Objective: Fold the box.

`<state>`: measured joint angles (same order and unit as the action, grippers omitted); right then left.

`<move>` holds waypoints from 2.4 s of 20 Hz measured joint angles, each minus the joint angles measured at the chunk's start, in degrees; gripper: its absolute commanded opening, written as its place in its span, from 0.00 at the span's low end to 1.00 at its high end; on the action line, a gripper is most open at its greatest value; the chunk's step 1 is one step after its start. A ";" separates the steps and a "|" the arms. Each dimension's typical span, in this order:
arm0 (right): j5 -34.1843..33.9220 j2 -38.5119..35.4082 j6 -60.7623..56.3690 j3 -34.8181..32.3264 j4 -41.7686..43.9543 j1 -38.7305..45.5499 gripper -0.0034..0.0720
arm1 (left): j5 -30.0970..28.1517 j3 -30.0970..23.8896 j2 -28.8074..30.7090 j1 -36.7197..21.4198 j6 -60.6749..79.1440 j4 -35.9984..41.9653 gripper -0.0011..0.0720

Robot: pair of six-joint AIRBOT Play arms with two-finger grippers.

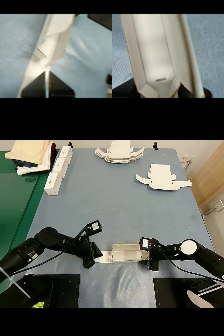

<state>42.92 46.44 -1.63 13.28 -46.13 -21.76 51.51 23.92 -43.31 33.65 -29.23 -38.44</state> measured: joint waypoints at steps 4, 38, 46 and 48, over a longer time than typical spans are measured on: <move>0.04 -0.02 0.00 0.02 0.00 0.00 0.73 | 3.17 1.64 1.86 4.50 -21.00 1.86 0.04; 0.11 -0.02 0.00 0.02 -0.02 0.00 0.73 | -2.16 23.23 -36.02 4.52 -40.00 15.15 0.04; 0.11 -0.02 0.00 0.00 -0.02 0.00 0.73 | 6.56 20.83 -14.03 -2.36 -34.69 -2.73 0.04; 0.11 -0.02 0.00 0.00 -0.02 0.00 0.73 | 7.21 18.60 -8.17 -2.82 -30.25 -6.45 0.45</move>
<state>43.03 46.41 -1.63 13.28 -46.15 -21.76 58.72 42.52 -51.48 30.83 -59.48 -44.88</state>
